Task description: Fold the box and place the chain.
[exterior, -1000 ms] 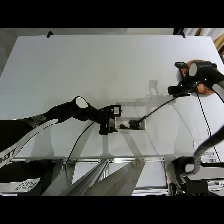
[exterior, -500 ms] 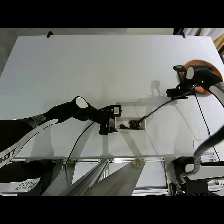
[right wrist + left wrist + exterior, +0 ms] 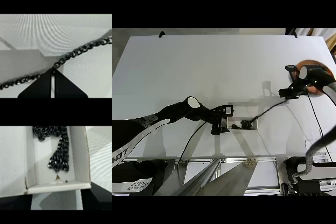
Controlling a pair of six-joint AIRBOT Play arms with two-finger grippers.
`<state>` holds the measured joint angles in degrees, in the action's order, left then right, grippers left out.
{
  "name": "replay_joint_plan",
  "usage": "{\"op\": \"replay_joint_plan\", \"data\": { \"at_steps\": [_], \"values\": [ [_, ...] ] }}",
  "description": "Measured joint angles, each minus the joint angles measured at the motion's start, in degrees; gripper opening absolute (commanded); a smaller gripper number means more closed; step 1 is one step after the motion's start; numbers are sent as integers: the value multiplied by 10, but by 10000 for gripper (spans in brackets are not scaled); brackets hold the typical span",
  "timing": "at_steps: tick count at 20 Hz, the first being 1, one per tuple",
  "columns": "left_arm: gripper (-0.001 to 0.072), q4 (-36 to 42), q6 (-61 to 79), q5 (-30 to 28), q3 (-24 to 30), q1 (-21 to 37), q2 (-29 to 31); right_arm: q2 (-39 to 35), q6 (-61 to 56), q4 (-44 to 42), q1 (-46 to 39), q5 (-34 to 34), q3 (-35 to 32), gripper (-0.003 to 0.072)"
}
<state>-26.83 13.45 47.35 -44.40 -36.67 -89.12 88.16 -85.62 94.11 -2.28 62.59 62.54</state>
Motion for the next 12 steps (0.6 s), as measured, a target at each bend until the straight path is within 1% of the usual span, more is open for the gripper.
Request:
{"op": "replay_joint_plan", "data": {
  "at_steps": [3,5,12],
  "values": [
    [334,0,0,0,0,0,0,-41,15,-8,0,12,0,16],
    [334,0,0,0,0,0,0,-82,30,-26,0,23,0,16],
    [334,0,0,0,0,0,0,-272,76,-131,1,84,0,16]
  ]
}}
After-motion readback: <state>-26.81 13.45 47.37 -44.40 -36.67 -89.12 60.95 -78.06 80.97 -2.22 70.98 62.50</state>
